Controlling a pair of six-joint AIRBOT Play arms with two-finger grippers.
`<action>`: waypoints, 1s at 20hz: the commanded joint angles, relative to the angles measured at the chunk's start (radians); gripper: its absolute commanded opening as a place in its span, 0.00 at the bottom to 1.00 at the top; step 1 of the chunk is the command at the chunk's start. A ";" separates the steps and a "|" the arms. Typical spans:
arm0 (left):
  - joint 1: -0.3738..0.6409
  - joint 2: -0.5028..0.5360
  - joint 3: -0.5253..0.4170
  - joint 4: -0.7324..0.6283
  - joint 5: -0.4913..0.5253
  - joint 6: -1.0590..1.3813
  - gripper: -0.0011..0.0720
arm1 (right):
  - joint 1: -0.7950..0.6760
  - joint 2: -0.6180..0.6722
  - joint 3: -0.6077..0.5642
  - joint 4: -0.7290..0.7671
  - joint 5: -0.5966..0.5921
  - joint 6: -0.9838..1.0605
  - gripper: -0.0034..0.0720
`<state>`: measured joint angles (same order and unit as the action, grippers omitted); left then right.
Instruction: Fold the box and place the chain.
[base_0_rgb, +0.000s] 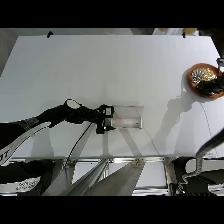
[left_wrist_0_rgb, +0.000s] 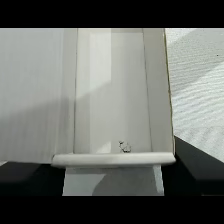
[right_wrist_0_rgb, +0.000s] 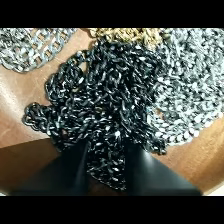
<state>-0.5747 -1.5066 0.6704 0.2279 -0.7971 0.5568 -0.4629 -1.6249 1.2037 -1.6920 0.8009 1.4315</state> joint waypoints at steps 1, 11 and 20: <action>0.000 0.001 0.001 0.000 0.000 0.000 0.20 | 0.000 -0.005 0.000 0.025 -0.007 -0.001 0.17; 0.000 0.000 0.001 0.000 0.000 0.000 0.20 | 0.000 0.193 0.000 0.026 0.053 0.000 0.07; 0.000 0.000 0.001 0.000 0.000 0.000 0.20 | 0.001 0.505 0.000 0.142 0.205 -0.002 0.07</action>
<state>-0.5747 -1.5070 0.6704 0.2279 -0.7975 0.5568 -0.4633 -1.2015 1.2034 -1.6028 0.9508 1.4311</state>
